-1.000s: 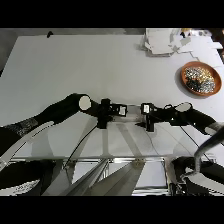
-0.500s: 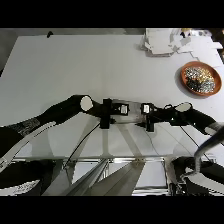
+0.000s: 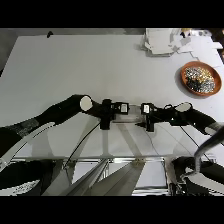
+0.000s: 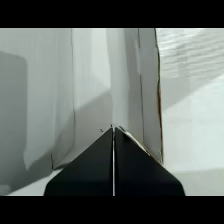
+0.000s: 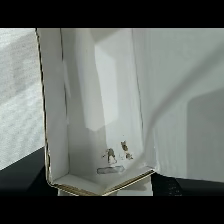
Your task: Fold the box and place the chain.
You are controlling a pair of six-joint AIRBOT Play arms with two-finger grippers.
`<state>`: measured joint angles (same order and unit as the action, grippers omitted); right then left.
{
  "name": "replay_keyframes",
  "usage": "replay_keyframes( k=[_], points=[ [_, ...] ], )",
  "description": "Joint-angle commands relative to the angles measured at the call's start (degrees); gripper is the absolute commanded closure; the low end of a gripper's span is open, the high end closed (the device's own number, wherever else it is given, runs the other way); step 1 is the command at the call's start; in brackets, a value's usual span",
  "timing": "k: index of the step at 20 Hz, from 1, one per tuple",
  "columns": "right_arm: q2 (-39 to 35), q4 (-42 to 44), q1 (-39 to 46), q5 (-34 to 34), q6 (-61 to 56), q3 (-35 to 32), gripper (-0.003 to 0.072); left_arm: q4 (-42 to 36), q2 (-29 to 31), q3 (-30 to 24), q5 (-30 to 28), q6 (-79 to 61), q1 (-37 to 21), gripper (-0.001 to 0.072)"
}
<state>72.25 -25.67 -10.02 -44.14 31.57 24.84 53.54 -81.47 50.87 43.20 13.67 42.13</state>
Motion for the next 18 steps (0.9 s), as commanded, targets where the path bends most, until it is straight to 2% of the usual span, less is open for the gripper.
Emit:
replay_keyframes(
  k=[1, 6, 9, 13, 18],
  points=[
    [0.02, 0.02, 0.02, 0.0, -0.02, -0.02, 0.0249, 5.81, 4.0, 0.04, 4.28, 9.07, -0.63, 0.0706],
    [0.02, 0.02, 0.02, 0.0, -0.02, -0.02, 0.0249, 17.29, 13.94, 0.04, 11.23, 41.51, -4.74, 0.0707],
    [0.02, 0.02, 0.02, 0.0, -0.02, -0.02, 0.0249, 19.3, 18.01, 0.02, 12.83, 55.74, -9.03, 0.0707],
    [0.02, 0.02, 0.02, 0.0, -0.02, -0.02, 0.0249, 18.8, 16.57, -2.21, 11.72, 77.77, -14.14, 0.0706],
    [0.02, 0.02, 0.02, 0.0, -0.02, -0.02, 0.0249, 10.29, 10.6, -9.22, 7.82, 75.76, -14.84, 0.0702]
  ],
)
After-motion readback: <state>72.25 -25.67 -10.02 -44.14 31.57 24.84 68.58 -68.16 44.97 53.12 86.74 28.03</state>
